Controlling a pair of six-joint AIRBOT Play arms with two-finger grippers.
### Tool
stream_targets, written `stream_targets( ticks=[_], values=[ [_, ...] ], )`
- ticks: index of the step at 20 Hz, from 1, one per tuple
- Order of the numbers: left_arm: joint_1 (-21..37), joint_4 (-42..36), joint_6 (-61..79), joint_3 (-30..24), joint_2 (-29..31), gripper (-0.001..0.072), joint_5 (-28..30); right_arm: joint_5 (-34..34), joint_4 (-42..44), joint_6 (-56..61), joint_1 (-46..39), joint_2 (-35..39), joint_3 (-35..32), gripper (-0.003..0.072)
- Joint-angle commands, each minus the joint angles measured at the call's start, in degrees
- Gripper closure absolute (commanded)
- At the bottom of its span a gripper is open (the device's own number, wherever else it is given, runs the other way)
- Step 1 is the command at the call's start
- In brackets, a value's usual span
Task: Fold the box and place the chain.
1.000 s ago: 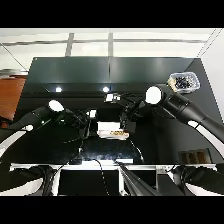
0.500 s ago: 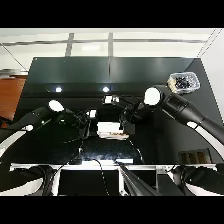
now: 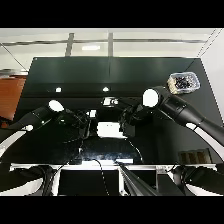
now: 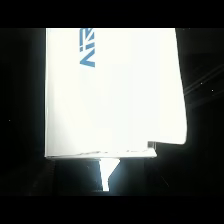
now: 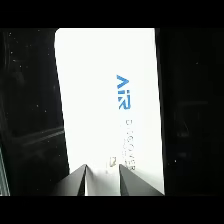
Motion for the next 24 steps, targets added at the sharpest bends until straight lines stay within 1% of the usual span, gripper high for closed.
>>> stream_targets(
  ticks=[1,2,3,4,5,11,14,15,16,18,19,24],
  values=[
    [0.0,0.02,0.07,-0.02,-0.02,0.0241,0.0,-0.44,-1.01,0.09,0.2,0.02,0.0,0.0453],
    [0.0,0.0,0.07,-0.02,-0.02,0.0241,0.0,-0.74,-1.01,0.07,0.2,0.02,0.0,0.0452],
    [0.0,0.02,0.07,-0.02,-0.02,0.024,0.0,-0.81,-1.01,0.07,0.2,0.02,0.0,0.0435],
    [0.0,0.0,0.07,-0.02,-0.02,0.0241,0.0,-0.92,-1.01,0.07,0.22,0.02,0.0,0.0329],
    [0.0,0.0,0.07,-0.02,-0.02,0.0241,0.0,-1.11,-0.98,0.09,0.22,0.02,0.0,0.0309],
    [0.0,0.0,0.07,-0.02,-0.02,0.0241,0.02,-2.08,-2.67,0.07,0.2,0.02,0.0,0.0307],
    [0.0,0.0,0.07,-0.02,-0.02,0.024,0.02,-2.08,-2.95,0.07,0.22,0.02,0.0,0.0339],
    [0.0,0.0,0.07,-0.02,-0.02,0.0241,0.0,-2.01,-2.95,0.07,0.22,0.02,0.0,0.044],
    [0.0,0.0,0.07,-0.02,-0.02,0.0241,0.0,-2.01,-2.93,0.07,0.22,0.02,0.0,0.05],
    [0.0,0.0,0.07,-0.02,-0.02,0.0241,0.0,-1.99,-2.93,0.07,0.22,0.02,0.0,0.0499],
    [0.0,0.02,0.07,-0.02,-0.02,0.0241,0.02,-1.97,-2.93,0.07,0.22,0.02,0.0,0.0483],
    [0.0,0.0,0.07,-0.02,-0.02,0.0241,0.0,-1.29,-2.93,0.07,0.22,0.02,0.0,0.0482]
  ],
)
